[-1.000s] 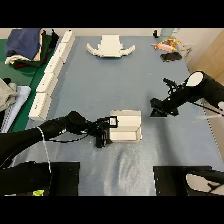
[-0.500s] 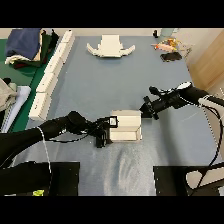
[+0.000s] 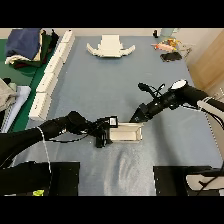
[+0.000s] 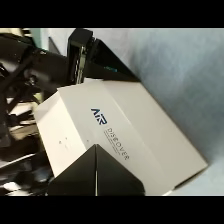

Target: Fold the box.

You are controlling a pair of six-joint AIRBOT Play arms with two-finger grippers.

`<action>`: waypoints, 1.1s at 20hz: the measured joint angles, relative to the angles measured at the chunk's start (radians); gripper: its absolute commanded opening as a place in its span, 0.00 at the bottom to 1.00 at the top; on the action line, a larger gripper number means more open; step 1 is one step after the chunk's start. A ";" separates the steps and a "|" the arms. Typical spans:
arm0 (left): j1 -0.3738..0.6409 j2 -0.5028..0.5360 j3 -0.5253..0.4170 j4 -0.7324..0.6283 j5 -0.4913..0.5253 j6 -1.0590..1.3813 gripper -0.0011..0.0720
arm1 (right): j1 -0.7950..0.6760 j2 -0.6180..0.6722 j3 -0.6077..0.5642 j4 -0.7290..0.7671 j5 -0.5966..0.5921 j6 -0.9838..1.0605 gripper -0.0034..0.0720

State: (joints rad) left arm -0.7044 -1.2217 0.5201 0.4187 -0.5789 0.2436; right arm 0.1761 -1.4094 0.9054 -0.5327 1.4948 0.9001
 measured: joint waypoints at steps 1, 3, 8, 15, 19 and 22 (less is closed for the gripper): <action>0.000 0.000 0.000 0.000 0.000 0.000 0.83 | 0.023 0.050 -0.028 -0.014 -0.058 -0.047 0.05; 0.000 0.000 0.000 0.000 0.000 0.000 0.83 | 0.071 0.156 -0.097 -0.032 -0.184 -0.132 0.05; 0.000 0.000 0.000 0.000 0.000 0.000 0.83 | 0.205 0.433 -0.300 -0.057 -0.510 -0.313 0.05; 0.000 0.000 0.000 0.000 0.000 0.000 0.83 | 0.369 0.629 -0.454 -0.212 -0.787 -0.398 0.41; 0.000 0.000 0.000 0.000 0.000 0.000 0.83 | 0.405 0.650 -0.466 -0.272 -0.824 -0.459 0.62; 0.000 0.000 0.000 0.000 0.001 0.000 0.83 | 0.430 0.655 -0.454 -0.295 -0.821 -0.510 0.75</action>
